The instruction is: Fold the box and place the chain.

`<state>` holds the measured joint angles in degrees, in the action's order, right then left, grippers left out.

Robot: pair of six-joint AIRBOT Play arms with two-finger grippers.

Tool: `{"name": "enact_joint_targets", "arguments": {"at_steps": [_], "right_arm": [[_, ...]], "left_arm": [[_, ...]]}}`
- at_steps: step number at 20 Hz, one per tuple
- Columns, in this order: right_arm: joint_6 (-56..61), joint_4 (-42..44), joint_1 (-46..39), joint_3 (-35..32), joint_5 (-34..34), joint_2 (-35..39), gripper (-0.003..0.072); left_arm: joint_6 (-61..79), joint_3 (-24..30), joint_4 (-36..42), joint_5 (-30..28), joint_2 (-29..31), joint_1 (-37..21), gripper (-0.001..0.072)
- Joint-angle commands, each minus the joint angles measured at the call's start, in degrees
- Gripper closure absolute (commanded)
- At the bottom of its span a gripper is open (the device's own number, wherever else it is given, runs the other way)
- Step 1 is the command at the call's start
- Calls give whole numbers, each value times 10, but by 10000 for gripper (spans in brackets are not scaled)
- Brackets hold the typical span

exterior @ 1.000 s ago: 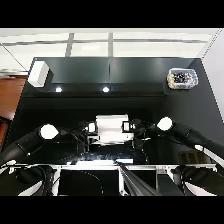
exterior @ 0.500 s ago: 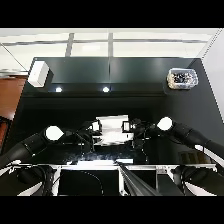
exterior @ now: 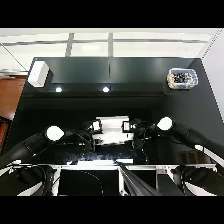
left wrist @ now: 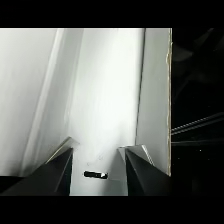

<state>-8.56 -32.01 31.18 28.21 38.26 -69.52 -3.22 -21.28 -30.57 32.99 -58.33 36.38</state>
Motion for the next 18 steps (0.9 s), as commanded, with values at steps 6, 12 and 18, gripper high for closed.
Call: {"name": "enact_joint_targets", "arguments": {"at_steps": [6, 12, 18], "right_arm": [[0, 0, 0, 0, 0, 0, 112], [13, 2, 0, 0, -15, 0, 112], [13, 2, 0, 0, -15, 0, 112]], "left_arm": [[-302, -22, -200, 33, 80, -74, 681], [-690, -24, -287, 255, 141, -366, 682], [-750, 0, -196, 327, 96, -422, 681]]}}
